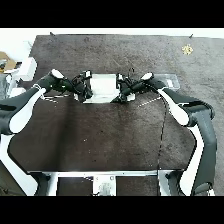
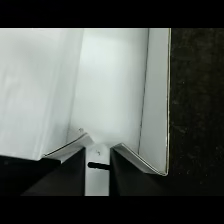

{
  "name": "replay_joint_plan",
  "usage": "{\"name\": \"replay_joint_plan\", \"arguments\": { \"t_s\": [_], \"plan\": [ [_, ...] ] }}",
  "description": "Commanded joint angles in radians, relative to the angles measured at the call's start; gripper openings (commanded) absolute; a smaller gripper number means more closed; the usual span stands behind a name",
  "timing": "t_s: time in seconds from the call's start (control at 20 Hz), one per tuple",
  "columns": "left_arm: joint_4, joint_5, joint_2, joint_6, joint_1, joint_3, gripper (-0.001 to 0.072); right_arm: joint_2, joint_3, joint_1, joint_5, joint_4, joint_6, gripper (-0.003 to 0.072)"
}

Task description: Fold the box and place the chain.

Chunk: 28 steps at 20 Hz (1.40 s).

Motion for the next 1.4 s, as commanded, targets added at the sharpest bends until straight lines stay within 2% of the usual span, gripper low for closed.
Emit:
{"name": "replay_joint_plan", "arguments": {
  "t_s": [0.0,0.15,0.3,0.45,0.65,0.85,1.1,1.35],
  "plan": [
    [0.018,-0.046,0.01,-0.095,0.027,0.002,0.0011,-0.001,0.0,0.001,0.0,0.0,-0.002,0.0378],
    [0.023,-0.078,0.049,-0.271,0.069,0.027,0.0009,-0.001,0.0,0.001,0.0,0.0,-0.002,0.0378],
    [0.045,-0.051,0.143,-0.538,0.124,0.039,0.0008,-0.001,0.0,0.001,0.0,0.0,-0.002,0.0378],
    [0.128,-0.031,0.223,-0.871,0.187,0.04,0.001,-0.001,0.0,0.001,0.0,0.0,-0.002,0.0378],
    [0.184,-0.109,0.227,-1.133,0.263,0.013,0.001,-0.001,0.0,0.001,0.0,0.0,-0.002,0.0379],
    [0.18,-0.092,0.225,-1.218,0.277,-0.092,0.001,-0.001,0.0,0.001,0.0,0.0,-0.002,0.0378],
    [0.056,0.0,0.225,-1.195,0.267,-0.243,0.001,0.0,0.0,0.001,0.0,0.0,-0.002,0.0378],
    [0.046,0.112,0.222,-1.156,0.182,-0.291,0.001,-0.001,0.0,0.001,0.0,0.0,-0.002,0.0378]
  ]
}}
